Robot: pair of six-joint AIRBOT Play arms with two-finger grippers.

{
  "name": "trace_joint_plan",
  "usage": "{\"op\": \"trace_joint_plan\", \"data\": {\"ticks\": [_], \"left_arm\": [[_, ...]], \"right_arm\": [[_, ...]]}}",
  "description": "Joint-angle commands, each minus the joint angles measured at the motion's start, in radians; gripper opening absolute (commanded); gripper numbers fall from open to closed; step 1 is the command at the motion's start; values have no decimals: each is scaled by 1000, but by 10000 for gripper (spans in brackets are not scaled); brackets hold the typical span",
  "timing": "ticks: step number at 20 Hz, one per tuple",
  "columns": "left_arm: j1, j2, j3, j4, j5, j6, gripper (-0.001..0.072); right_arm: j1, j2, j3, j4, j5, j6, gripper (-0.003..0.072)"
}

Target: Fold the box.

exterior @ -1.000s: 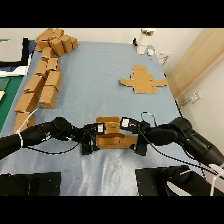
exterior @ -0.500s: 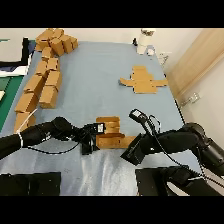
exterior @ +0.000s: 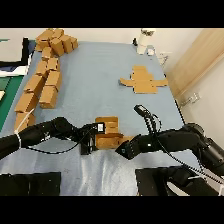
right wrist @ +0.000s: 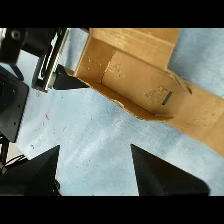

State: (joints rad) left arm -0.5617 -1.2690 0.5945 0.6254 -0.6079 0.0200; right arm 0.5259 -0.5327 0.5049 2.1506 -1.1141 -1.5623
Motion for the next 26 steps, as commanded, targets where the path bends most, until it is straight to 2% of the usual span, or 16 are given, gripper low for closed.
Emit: {"op": "trace_joint_plan", "data": {"ticks": [1, 12, 15, 16, 17, 18, 21, 22, 23, 24, 25, 26], "left_arm": [[1, 14, -1, 55, -5, -40, 471], [1, 18, -1, 123, -4, -99, 471], [1, 18, -1, 123, -3, -97, 471], [1, 18, -1, 123, -2, -97, 471], [1, 18, -1, 123, -2, -97, 470], [1, 18, -1, 123, -2, -97, 470], [1, 18, -1, 123, -2, -97, 471], [1, 18, -1, 123, -3, -97, 470], [1, 18, -1, 123, -2, -97, 471], [1, 18, -1, 123, -3, -97, 471], [1, 18, -1, 123, -3, -97, 470], [1, 18, -1, 123, -2, -97, 471]], "right_arm": [[0, -14, 0, 3, 18, 21, 720], [0, -139, 0, 11, 45, 22, 720], [0, -175, 1, 31, 58, 112, 716], [0, -184, 1, 43, 66, 138, 701], [0, -194, 1, 53, 77, 150, 607], [0, -204, 1, 55, 89, 171, 574], [0, -229, 1, 67, 153, 211, 559], [0, -232, 1, 83, 213, 217, 407], [0, -237, 6, 95, 294, 218, 190], [0, -249, 24, 91, 368, 203, 49], [-1, -269, 51, 90, 414, 175, 3], [-3, -301, 90, 89, 438, 135, 3]]}}
